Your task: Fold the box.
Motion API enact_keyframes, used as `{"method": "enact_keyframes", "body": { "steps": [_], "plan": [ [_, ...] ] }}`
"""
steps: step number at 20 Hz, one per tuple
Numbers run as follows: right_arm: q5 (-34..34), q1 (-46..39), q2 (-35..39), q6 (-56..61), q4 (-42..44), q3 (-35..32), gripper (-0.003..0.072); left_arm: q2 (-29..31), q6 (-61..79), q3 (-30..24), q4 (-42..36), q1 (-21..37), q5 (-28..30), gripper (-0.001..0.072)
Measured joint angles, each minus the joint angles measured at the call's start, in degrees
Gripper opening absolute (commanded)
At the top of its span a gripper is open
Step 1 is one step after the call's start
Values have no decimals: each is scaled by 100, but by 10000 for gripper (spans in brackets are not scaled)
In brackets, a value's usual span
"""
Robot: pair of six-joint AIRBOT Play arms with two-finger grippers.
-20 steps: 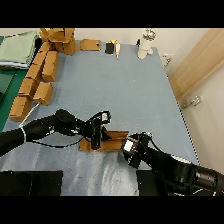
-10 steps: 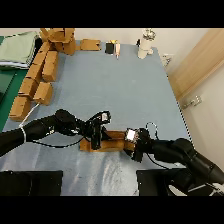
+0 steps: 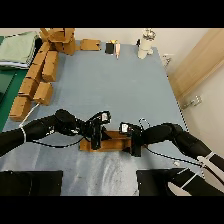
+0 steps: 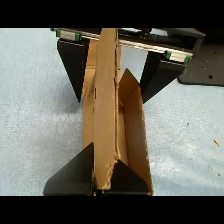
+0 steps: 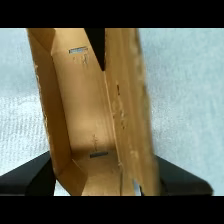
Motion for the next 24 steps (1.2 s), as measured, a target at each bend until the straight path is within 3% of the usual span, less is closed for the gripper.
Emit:
{"method": "enact_keyframes", "body": {
  "steps": [21, 23, 24],
  "plan": [
    [144, -42, -586, -560, -63, 85, 696, 0, 0, -2, 0, 0, 0, 12],
    [179, -42, -647, -597, -61, 85, 564, 0, 0, -2, 0, 0, 0, 13],
    [203, -42, -667, -605, -61, 90, 534, 0, 0, -2, 2, 0, 0, 12]
  ]
}}
